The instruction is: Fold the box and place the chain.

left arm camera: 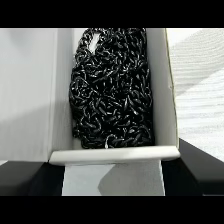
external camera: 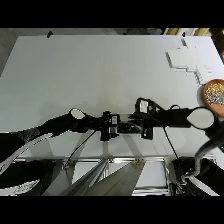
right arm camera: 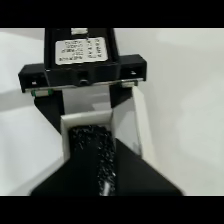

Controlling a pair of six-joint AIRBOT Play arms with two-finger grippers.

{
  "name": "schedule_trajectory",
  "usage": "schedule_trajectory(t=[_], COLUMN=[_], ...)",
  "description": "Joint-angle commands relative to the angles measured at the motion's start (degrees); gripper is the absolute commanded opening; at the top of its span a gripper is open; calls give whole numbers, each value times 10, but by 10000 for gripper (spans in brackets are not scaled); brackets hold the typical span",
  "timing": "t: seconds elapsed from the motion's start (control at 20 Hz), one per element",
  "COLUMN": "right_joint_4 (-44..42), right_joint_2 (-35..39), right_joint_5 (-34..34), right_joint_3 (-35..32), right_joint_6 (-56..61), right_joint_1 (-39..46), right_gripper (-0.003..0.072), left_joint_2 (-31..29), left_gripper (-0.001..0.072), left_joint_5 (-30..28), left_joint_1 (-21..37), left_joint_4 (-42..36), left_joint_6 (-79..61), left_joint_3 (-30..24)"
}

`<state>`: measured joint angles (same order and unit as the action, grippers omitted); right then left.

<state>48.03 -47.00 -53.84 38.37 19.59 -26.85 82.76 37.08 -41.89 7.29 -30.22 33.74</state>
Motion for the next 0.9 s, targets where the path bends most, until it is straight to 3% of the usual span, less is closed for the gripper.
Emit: schedule_trajectory(t=[0.0, 0.1, 0.3, 0.45, 0.75, 0.85], right_joint_4=[69, 69, 86, 55, 50, 51], right_joint_2=[-56, -99, -167, -162, -130, -106], right_joint_5=[-102, -75, -92, -94, -94, -81], right_joint_3=[108, 122, 110, 87, 56, 28], right_joint_6=[16, 16, 16, 16, 13, 0], right_joint_1=[62, 90, 77, 39, -12, -24], right_gripper=[18, 18, 18, 28, 186, 189], left_joint_2=[0, 0, 0, 0, 0, 0], left_gripper=[204, 204, 204, 204, 204, 204], left_joint_5=[0, 0, 0, 0, 0, 0], left_joint_1=[0, 0, 0, 0, 0, 0], left_joint_4=[0, 0, 0, 0, 0, 0], left_joint_6=[0, 0, 0, 0, 0, 0], left_joint_3=[0, 0, 0, 0, 0, 0])
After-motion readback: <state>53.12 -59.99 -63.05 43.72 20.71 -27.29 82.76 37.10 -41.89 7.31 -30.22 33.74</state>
